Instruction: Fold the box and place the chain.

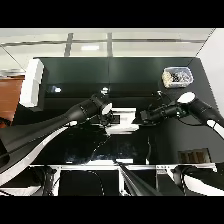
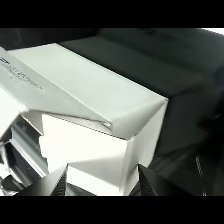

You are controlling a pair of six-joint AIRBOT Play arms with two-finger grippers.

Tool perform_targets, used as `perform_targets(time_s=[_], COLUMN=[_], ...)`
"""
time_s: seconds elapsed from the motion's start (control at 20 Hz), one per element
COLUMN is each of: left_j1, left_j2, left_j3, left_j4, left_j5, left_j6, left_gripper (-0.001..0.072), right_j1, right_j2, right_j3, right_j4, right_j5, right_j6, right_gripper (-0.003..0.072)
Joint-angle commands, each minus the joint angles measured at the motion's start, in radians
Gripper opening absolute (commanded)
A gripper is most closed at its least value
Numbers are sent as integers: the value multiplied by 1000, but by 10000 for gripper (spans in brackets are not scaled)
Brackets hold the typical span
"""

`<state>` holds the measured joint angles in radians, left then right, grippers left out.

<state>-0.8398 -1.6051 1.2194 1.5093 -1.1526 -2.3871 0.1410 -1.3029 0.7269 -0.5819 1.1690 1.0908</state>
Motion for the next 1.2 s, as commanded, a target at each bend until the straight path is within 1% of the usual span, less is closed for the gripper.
perform_targets(time_s=[0.0,0.15,0.4,0.55,0.6,0.65,1.0,1.15], left_j1=[0,0,0,0,0,0,0,0], left_j2=[0,0,0,0,0,0,0,0], left_j3=[1,1,1,1,1,1,1,1], left_j4=[0,0,0,0,0,0,0,0], left_j5=[0,0,0,0,0,0,1,0], left_j6=[0,0,0,0,0,0,0,0], left_gripper=[29,29,30,29,29,29,29,29], right_j1=[82,128,209,271,288,299,393,462], right_j2=[0,0,0,-1,-1,-1,-6,-34], right_j3=[50,84,96,98,101,104,113,164], right_j4=[-94,-217,-308,-401,-432,-456,-646,-803], right_j5=[-42,-74,-151,-220,-232,-236,-264,-219], right_j6=[125,247,386,500,526,540,745,855], right_gripper=[476,476,476,475,331,310,309,309])
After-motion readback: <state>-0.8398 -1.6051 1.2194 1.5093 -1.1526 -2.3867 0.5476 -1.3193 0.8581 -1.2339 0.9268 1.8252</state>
